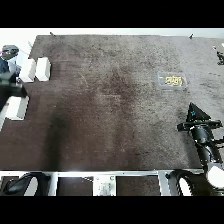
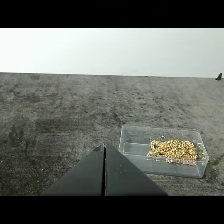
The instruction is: Fold the box and place the chain.
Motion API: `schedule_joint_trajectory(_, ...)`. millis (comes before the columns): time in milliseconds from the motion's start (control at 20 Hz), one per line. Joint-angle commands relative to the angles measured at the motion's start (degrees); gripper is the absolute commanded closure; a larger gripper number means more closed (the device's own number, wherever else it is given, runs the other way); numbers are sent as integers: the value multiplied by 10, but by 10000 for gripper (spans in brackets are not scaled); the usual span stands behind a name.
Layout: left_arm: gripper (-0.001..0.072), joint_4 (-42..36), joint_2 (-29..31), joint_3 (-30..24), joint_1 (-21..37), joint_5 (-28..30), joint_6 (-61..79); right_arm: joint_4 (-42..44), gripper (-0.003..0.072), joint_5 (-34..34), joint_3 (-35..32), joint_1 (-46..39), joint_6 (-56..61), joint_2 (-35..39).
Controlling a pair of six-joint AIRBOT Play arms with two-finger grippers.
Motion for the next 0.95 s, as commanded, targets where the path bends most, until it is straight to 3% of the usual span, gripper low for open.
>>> schedule_joint_trajectory(0,706,-10,167,-135,0,50,8,0,676,0,0,0,0,0)
schedule_joint_trajectory(100,704,-9,228,-176,0,46,-3,0,676,0,0,0,0,0)
schedule_joint_trajectory(200,700,-9,249,-196,0,42,-3,0,677,0,0,0,0,0)
schedule_joint_trajectory(900,699,-9,247,-198,0,17,-3,0,677,0,0,0,0,0)
